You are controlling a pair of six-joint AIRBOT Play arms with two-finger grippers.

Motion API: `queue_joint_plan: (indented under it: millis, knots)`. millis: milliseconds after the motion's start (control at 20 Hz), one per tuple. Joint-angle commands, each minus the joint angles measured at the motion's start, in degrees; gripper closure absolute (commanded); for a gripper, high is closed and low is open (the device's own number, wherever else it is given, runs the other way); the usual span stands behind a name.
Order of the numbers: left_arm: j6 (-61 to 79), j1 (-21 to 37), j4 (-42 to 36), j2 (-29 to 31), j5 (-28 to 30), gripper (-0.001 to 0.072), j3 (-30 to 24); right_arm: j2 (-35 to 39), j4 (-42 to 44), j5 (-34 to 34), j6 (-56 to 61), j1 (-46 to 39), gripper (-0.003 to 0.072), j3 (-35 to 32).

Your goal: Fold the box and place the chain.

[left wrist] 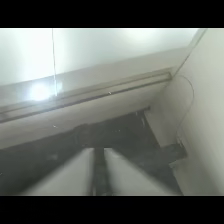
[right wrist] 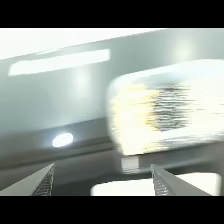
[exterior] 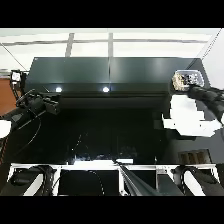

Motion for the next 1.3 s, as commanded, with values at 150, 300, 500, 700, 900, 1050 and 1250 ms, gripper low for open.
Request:
queue_joint_plan:
  millis: [150, 300, 500, 700, 900, 1050, 1250]
  knots:
    - [-0.9, -1.1, -2.6, -3.4, 1.9, -0.0002, 0.0, -15.7, -7.5, 19.3, 10.2, -35.1, -0.0034, 16.3]
    - [-0.9, -2.5, -2.8, -4.6, 0.8, -0.0002, 0.0, -26.8, -10.8, 37.2, 13.3, -45.7, -0.0034, 25.4]
    - [-2.6, -5.2, -2.8, -6.3, 0.8, -0.0001, 0.0, -39.6, -5.5, 60.9, -4.8, -46.6, -0.0034, 34.0]
    - [-2.6, -7.8, -2.8, -8.4, 1.0, -0.0001, 0.0, -45.1, -17.3, 64.6, -5.7, -39.9, -0.0034, 37.4]
    - [-2.6, -8.4, -2.8, -9.6, 1.0, -0.0001, 0.0, -45.3, -20.4, 64.0, -6.8, -35.9, 0.0412, 37.6]
    - [-2.6, -8.4, -2.8, -9.6, 1.0, -0.0001, 0.0, -45.0, -17.8, 70.0, -7.2, -35.9, 0.0663, 37.6]
    - [-2.6, -8.4, -2.8, -9.6, 1.0, 0.0000, 0.0, -42.9, -3.5, 78.2, -7.0, -35.5, 0.0672, 36.6]
